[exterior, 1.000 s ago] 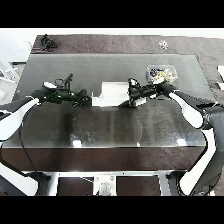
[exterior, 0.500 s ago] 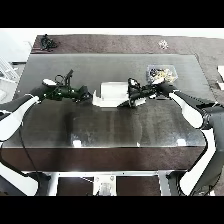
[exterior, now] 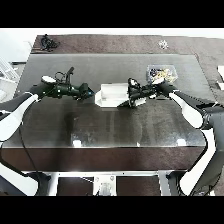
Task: Fold the box and place the chain.
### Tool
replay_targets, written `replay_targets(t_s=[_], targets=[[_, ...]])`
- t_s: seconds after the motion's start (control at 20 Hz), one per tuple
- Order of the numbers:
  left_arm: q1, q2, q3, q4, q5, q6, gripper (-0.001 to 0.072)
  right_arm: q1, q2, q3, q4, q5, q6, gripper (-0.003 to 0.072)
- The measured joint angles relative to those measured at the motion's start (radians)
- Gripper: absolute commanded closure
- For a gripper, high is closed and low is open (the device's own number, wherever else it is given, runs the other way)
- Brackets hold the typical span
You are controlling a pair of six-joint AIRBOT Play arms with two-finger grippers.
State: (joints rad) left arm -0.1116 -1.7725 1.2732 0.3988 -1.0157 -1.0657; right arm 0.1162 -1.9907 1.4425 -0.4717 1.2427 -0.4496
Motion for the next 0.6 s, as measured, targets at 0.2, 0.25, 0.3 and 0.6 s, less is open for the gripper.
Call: replay_targets(t_s=[0.2, 0.25, 0.3, 0.6], targets=[[-0.018, 0.0, 0.002, -0.001, -0.03, -0.034, 0.0478, 0.0, 0.0, 0.0, 0.0, 0.0, 0.0, 0.0107], [-0.024, 0.0, 0.002, -0.001, -0.036, -0.04, 0.0478, 0.0, 0.0, 0.0, 0.0, 0.0, 0.0, 0.0107], [-0.029, 0.0, 0.002, -0.001, -0.038, -0.047, 0.0478, 0.0, 0.0, 0.0, 0.0, 0.0, 0.0, 0.0107], [-0.045, 0.011, 0.002, 0.004, -0.055, -0.079, 0.0478, 0.0, 0.0, 0.0, 0.0, 0.0, 0.0, 0.0107]])
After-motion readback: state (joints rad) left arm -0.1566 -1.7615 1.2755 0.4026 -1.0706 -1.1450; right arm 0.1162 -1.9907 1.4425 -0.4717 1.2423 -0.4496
